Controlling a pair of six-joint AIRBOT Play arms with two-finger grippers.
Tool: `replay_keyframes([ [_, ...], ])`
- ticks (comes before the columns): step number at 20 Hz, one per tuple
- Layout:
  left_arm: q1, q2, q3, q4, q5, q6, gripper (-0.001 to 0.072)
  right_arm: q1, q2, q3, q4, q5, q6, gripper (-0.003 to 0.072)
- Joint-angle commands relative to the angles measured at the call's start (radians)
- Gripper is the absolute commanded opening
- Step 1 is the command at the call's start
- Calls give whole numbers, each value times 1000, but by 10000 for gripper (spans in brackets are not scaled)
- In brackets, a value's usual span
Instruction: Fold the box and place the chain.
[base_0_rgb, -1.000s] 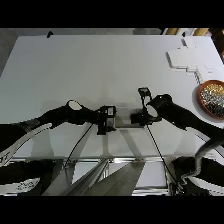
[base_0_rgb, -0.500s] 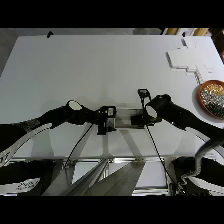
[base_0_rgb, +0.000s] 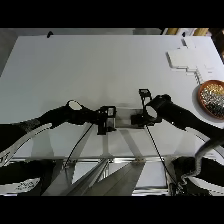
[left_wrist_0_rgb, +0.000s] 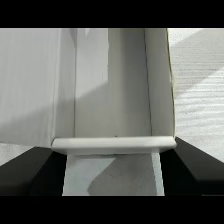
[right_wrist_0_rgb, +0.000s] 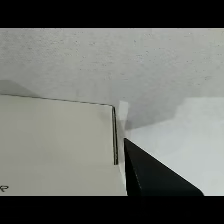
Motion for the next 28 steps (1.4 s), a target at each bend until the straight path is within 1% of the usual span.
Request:
replay_keyframes([
  [1, 0, 0, 0, 0, 0, 0, 149, 0, 0, -1, 16, -11, 11, 170],
  [2, 0, 0, 0, 0, 0, 0, 149, 0, 0, -1, 26, -11, 11, 158],
  [3, 0, 0, 0, 0, 0, 0, 149, 0, 0, -1, 27, -11, 11, 119],
  [5, 0, 0, 0, 0, 0, 0, 149, 0, 0, -1, 26, 3, 11, 16],
  [8, 0, 0, 0, 0, 0, 0, 149, 0, 0, -1, 48, 1, 11, 16],
  [9, 0, 0, 0, 0, 0, 0, 149, 0, 0, -1, 50, 0, 8, 30],
  [10, 0, 0, 0, 0, 0, 0, 149, 0, 4, -1, 49, 1, 7, 164],
  [11, 0, 0, 0, 0, 0, 0, 149, 0, 11, -1, 48, 3, 5, 276],
  [15, 0, 0, 0, 0, 0, 0, 149, 0, 91, -1, -2, 0, -89, 296],
  [16, 0, 0, 0, 0, 0, 0, 149, 0, 125, -1, -21, 5, -146, 296],
  [18, 0, 0, 0, 0, 0, 0, 149, 0, 193, -1, -64, 25, -328, 299],
  [20, 0, 0, 0, 0, 0, 0, 149, 0, 275, -1, -89, 47, -429, 298],
  [22, 0, 0, 0, 0, 0, 0, 149, 0, 379, -1, -113, 62, -468, 296],
  [23, 0, 0, 0, 0, 0, 0, 149, -10, 437, -1, -156, 50, -467, 295],
  [24, 0, 0, 0, 0, 0, 0, 149, -35, 488, -1, -182, 28, -466, 295],
  [26, 0, 0, 0, 0, 0, 0, 149, -144, 570, -1, -228, -2, -467, 295],
  [28, 0, 0, 0, 0, 0, 0, 149, -338, 600, -1, -243, 5, -506, 296],
])
